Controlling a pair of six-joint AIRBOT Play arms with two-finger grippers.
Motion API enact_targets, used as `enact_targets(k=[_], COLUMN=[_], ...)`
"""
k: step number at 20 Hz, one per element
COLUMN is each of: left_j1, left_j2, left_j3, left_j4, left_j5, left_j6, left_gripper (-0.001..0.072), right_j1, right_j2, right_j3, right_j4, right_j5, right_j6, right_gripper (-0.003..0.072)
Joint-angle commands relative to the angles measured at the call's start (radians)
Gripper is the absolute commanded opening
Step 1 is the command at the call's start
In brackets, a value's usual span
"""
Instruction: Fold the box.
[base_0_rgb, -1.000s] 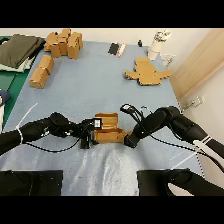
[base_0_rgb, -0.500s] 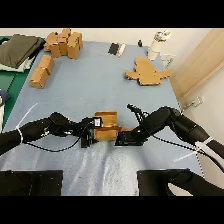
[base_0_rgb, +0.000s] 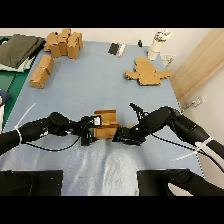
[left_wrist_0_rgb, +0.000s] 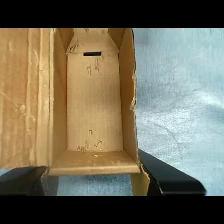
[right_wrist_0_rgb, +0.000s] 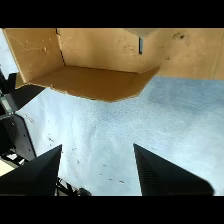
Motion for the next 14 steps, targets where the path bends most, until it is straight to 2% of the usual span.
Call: enact_targets(k=[1, 3, 9, 14], left_j1=[-0.001, 0.001, 0.016, 0.015], left_j2=[0.059, 0.087, 0.087, 0.085], left_j3=[-0.002, -0.017, -0.103, -0.113], left_j4=[0.029, 0.074, 0.076, 0.053], left_j5=[-0.071, -0.084, -0.121, -0.122], left_j6=[0.0, -0.002, 0.011, 0.006], left_gripper=[0.0547, 0.0547, 0.0547, 0.0548], right_j1=[0.0, 0.0, 0.0, 0.0], right_j2=[0.001, 0.001, 0.001, 0.001], right_j3=[-0.001, -0.001, 0.0, 0.0], right_j4=[0.005, 0.006, 0.017, 0.02], right_j5=[0.005, 0.005, 0.005, 0.013], right_j6=[0.023, 0.032, 0.047, 0.047], right_gripper=[0.0705, 0.0705, 0.0705, 0.0705])
